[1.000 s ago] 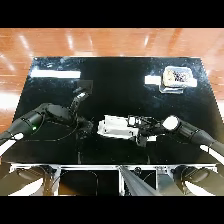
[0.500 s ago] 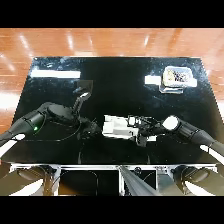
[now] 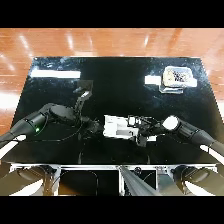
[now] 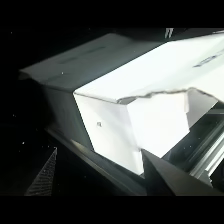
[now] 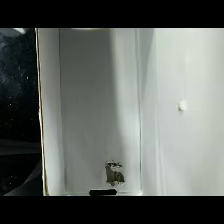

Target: Fold the box and place the chain.

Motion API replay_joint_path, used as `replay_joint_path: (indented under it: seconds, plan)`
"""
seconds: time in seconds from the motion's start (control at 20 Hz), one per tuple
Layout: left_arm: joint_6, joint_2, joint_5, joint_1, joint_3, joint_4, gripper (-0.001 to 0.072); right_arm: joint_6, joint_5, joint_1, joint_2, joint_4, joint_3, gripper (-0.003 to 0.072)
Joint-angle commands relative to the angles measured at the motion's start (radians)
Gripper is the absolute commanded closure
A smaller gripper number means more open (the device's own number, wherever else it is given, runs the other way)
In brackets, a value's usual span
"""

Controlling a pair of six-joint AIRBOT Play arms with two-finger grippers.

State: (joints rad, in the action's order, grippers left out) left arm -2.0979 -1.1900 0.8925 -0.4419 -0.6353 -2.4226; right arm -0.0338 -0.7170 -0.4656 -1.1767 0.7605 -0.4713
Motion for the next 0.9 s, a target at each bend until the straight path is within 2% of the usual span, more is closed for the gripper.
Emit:
replay_joint_path:
  seconds: [0.0,0.25,0.4,0.85]
  plan:
    - [-0.047,-0.001,-0.019,-0.024,-0.002,0.005,0.0071,0.0,0.0,0.0,0.0,0.0,0.0,0.0137]
    - [-0.045,-0.001,-0.105,-0.101,-0.002,0.006,0.007,0.0,0.0,0.0,0.0,0.0,0.0,0.0137]
    - [-0.031,-0.001,-0.119,-0.128,-0.018,0.035,0.0071,0.0,0.0,0.0,0.0,0.0,0.0,0.0138]
    - [0.344,-0.003,-0.172,-0.249,-0.087,0.373,0.0078,0.0,0.0,0.0,0.0,0.0,0.0,0.0138]
